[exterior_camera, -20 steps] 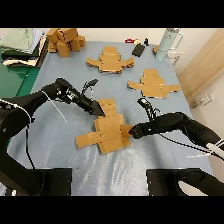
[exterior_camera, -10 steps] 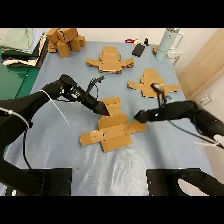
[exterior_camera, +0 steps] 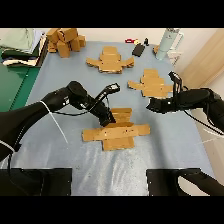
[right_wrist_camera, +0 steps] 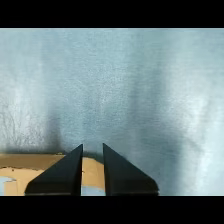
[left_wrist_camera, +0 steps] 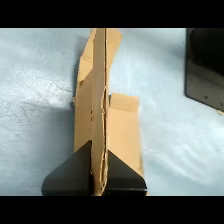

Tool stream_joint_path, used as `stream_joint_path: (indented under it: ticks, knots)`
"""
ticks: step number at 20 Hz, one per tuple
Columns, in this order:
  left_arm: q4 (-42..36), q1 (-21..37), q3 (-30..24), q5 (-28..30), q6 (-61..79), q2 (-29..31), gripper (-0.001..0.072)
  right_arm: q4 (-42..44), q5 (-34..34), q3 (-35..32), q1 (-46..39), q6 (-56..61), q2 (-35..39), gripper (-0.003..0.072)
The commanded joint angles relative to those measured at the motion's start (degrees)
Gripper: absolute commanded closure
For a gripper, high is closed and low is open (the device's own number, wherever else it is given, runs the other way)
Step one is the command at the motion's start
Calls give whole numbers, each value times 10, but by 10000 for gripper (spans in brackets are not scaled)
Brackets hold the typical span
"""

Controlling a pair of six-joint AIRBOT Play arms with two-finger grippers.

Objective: Fold the box.

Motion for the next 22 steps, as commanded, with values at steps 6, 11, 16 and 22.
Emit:
stream_joint_path:
  ticks: [6,11,16,22]
  knots:
    - [-162,1,-65,70,223,5,695,21,-3,1,-4,12,-11,499]
    - [-161,1,-78,55,244,5,695,38,1,1,2,12,-41,551]
    - [-96,-1,-78,55,210,3,694,33,28,1,37,10,-50,634]
    - [-45,-20,-78,56,161,3,694,20,37,1,45,10,-50,635]
